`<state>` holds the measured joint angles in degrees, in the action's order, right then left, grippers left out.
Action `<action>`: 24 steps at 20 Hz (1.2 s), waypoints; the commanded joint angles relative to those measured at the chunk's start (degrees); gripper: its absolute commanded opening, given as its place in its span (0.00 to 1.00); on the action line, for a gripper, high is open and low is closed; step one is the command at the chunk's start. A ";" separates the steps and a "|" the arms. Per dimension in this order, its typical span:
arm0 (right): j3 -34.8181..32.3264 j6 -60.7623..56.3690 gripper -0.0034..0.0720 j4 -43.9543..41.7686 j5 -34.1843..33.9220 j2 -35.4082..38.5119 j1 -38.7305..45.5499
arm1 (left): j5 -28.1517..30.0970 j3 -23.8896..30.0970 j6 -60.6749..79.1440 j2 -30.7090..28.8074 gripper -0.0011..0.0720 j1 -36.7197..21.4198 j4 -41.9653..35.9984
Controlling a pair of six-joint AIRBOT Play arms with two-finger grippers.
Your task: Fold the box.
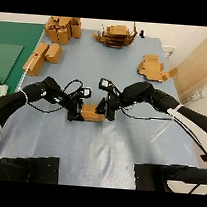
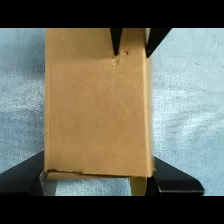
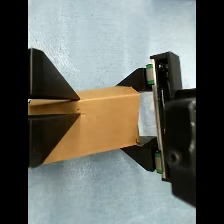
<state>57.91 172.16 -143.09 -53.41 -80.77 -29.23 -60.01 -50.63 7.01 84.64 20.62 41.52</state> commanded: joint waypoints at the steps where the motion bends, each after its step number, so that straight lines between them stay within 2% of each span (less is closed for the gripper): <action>1: -0.04 0.00 0.10 1.49 3.02 0.04 -1.60 | -0.17 0.00 -0.70 -0.02 0.49 0.07 0.02; 3: 0.09 0.00 0.06 1.49 2.82 0.15 -1.90 | -0.13 0.00 -0.68 -0.02 0.49 0.09 0.04; 10: 0.46 0.00 0.06 1.22 2.34 2.62 -1.92 | 0.00 0.00 -0.63 -0.02 0.49 0.09 0.04; 20: 1.05 0.00 0.06 3.63 2.75 0.85 -1.92 | -0.04 0.00 -0.63 -0.02 0.49 0.09 0.04; 24: 1.05 -0.09 0.06 3.65 4.98 0.72 -2.40 | -0.04 0.00 -0.63 -0.02 0.49 0.09 0.02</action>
<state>58.92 172.18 -140.03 -50.61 -79.72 -31.33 -60.03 -50.65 6.24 84.62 20.69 41.56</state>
